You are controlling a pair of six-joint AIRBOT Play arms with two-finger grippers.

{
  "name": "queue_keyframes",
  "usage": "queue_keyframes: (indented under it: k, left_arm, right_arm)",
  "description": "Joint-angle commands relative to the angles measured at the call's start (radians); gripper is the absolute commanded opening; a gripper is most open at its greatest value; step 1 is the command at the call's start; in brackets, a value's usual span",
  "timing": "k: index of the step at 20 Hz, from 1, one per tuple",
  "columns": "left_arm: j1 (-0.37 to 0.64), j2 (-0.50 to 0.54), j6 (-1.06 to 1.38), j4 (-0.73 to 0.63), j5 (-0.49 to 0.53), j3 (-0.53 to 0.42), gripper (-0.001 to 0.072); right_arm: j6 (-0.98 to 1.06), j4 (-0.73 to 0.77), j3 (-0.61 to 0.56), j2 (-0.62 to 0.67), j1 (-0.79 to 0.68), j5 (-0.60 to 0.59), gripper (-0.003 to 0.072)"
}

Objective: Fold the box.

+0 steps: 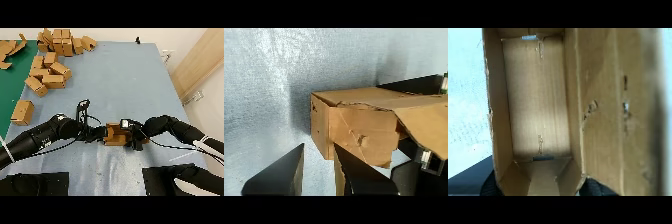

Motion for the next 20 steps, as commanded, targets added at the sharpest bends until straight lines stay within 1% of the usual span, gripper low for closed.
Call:
queue_keyframes:
  k: [1,3,7,8,11,12,14,15,16,20]
  left_arm:
    - [0.000,-0.003,0.001,-0.003,0.013,0.000,0.0283]
    - [-0.001,-0.002,0.000,-0.007,0.048,0.000,0.0283]
    - [0.000,-0.003,0.016,-0.008,0.052,0.000,0.0282]
    - [0.000,-0.003,0.065,-0.033,0.052,0.000,0.0281]
    - [0.000,-0.003,0.296,-0.214,0.056,0.000,0.0282]
    - [0.000,-0.003,0.344,-0.250,0.056,0.000,0.0283]
    - [0.001,-0.011,0.346,-0.249,0.055,0.000,0.0294]
    - [0.001,-0.021,0.346,-0.247,0.054,0.000,0.0348]
    - [0.001,-0.035,0.341,-0.247,0.048,0.000,0.0483]
    - [0.001,-0.054,0.329,-0.246,0.042,0.002,0.0481]
  right_arm:
    - [0.000,0.000,0.000,0.000,0.000,0.000,0.0496]
    - [0.000,0.000,0.000,0.000,0.000,0.000,0.0496]
    - [0.000,0.000,0.000,0.000,0.000,0.000,0.0495]
    - [0.000,0.000,0.000,0.000,0.000,0.000,0.0496]
    - [0.000,0.000,0.000,0.000,0.000,0.000,0.0496]
    - [0.000,0.000,0.000,0.000,0.000,0.000,0.0496]
    - [0.000,0.000,0.000,0.000,0.000,0.000,0.0496]
    - [0.000,0.000,0.000,0.000,0.000,0.000,0.0496]
    - [0.000,0.000,0.000,0.000,0.000,0.000,0.0496]
    - [0.000,0.000,0.000,0.000,0.000,0.000,0.0496]
